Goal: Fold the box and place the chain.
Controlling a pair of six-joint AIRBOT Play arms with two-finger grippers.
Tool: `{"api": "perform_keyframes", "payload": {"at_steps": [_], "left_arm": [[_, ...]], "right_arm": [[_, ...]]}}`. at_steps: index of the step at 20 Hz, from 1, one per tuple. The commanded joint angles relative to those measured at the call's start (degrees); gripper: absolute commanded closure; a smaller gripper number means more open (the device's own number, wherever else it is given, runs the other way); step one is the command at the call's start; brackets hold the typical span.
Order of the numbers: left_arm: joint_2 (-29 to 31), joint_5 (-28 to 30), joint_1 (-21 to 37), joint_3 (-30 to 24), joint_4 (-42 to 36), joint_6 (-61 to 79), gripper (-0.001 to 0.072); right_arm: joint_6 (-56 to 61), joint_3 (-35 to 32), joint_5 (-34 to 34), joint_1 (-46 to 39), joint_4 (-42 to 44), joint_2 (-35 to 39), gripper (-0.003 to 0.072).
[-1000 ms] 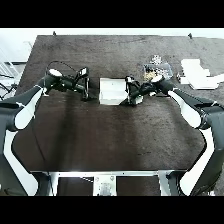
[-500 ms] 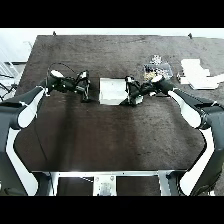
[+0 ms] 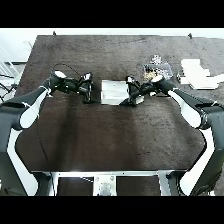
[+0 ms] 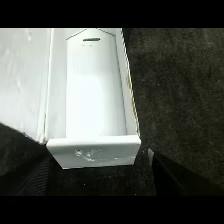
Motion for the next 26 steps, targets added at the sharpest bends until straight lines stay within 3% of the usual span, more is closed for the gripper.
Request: {"api": "perform_keyframes", "payload": {"at_steps": [1, 26], "left_arm": [[-0.04, 0.72, 0.13, 0.00, 0.00, -0.37, -0.0007], [-0.04, 1.92, 0.66, 0.00, -2.08, 1.40, -0.0008]], "right_arm": [[0.02, -0.02, -0.02, 0.07, 0.07, 0.02, 0.0103], [0.00, -0.02, -0.02, 0.07, 0.09, 0.02, 0.0103]]}}
